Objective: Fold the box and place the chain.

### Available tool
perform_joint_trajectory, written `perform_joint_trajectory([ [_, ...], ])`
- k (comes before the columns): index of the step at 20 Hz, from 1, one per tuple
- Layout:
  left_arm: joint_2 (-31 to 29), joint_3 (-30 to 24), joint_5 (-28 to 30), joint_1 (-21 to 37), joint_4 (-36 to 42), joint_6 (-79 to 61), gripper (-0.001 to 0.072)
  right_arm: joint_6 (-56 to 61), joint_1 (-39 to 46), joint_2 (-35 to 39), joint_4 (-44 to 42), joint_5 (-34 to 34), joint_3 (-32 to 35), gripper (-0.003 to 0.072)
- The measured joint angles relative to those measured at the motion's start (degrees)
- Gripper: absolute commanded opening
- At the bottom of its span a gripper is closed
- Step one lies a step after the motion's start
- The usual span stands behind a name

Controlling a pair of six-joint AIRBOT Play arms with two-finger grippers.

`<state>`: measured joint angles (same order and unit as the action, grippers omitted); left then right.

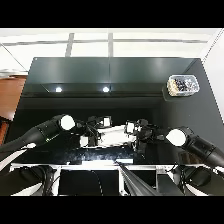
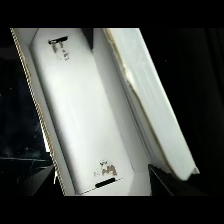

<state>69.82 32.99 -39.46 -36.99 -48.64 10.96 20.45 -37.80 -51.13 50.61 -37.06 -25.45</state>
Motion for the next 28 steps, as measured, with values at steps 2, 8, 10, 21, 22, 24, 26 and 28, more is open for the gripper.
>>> perform_joint_trajectory([
  [2,0.0,0.0,0.0,0.0,0.0,0.0,0.0028,1.4,0.0,0.6,1.6,0.7,0.0,0.0705],
  [8,0.0,0.0,-0.1,0.0,0.0,0.0,0.0028,4.2,-0.1,1.2,3.8,0.9,0.0,0.0705],
  [10,0.0,0.0,-0.1,0.0,0.0,0.0,0.0029,4.5,-0.1,1.2,4.1,0.9,0.0,0.0705],
  [21,0.0,0.0,-0.1,0.0,0.1,-0.1,0.0029,-3.9,-0.1,-0.7,-1.9,0.0,0.0,0.0706],
  [22,0.0,0.0,-0.1,0.0,0.0,-0.1,0.0029,-5.1,-0.1,-1.3,-2.7,-0.3,0.0,0.0706],
  [24,0.0,0.0,-0.1,0.0,0.0,-0.2,0.0029,-6.9,-0.1,-2.3,-3.8,-1.3,0.0,0.0706],
  [26,0.0,0.0,-0.1,0.0,0.0,-0.2,0.0028,-7.9,-0.1,-3.4,-4.7,-2.0,0.0,0.0705],
  [28,0.0,0.0,-0.1,0.0,0.0,-0.2,0.0028,-9.0,-0.1,-4.5,-5.5,-2.6,0.0,0.0705],
])
